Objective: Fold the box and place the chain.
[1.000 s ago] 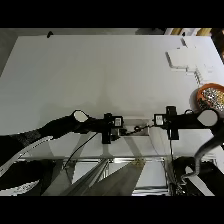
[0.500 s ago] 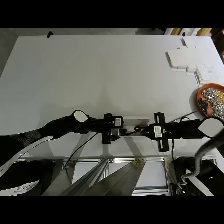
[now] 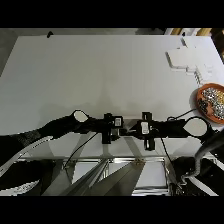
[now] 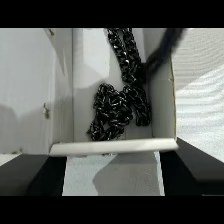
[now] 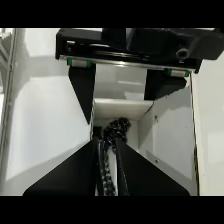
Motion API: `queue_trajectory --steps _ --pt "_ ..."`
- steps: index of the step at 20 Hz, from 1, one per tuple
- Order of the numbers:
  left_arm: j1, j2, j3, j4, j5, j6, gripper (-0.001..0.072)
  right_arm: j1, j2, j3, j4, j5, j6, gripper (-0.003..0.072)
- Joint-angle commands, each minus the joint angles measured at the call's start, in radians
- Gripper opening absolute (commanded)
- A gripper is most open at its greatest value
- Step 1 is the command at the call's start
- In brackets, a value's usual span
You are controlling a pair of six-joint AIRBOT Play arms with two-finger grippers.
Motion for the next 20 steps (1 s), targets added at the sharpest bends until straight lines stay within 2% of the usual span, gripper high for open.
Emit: queue_trajectory --steps 1,4,8,9,13,16,20 --pt "0.000 0.000 0.000 0.000 0.000 0.000 0.0347 0.014 0.002 0.002 -0.117 -0.016 0.020 0.0179" --pt "0.000 0.000 0.000 0.000 0.000 0.000 0.0347 0.014 0.085 0.002 -0.299 -0.008 0.117 0.0179" --pt "0.000 0.000 0.000 0.000 0.000 0.000 0.0347 0.013 0.197 0.002 -0.717 0.030 0.430 0.0178" --pt "0.000 0.000 0.000 0.000 0.000 0.000 0.0347 0.004 0.203 0.002 -0.768 0.062 0.456 0.0178" --pt "0.000 0.000 0.000 0.000 0.000 0.000 0.0347 -0.150 0.169 -0.001 -0.782 0.123 0.423 0.0177" --pt "0.000 0.000 0.000 0.000 0.000 0.000 0.0347 -0.267 0.101 -0.001 -0.774 0.124 0.248 0.0177" --pt "0.000 0.000 0.000 0.000 0.000 0.000 0.0347 -0.288 -0.023 -0.001 -0.653 0.123 0.037 0.0177"
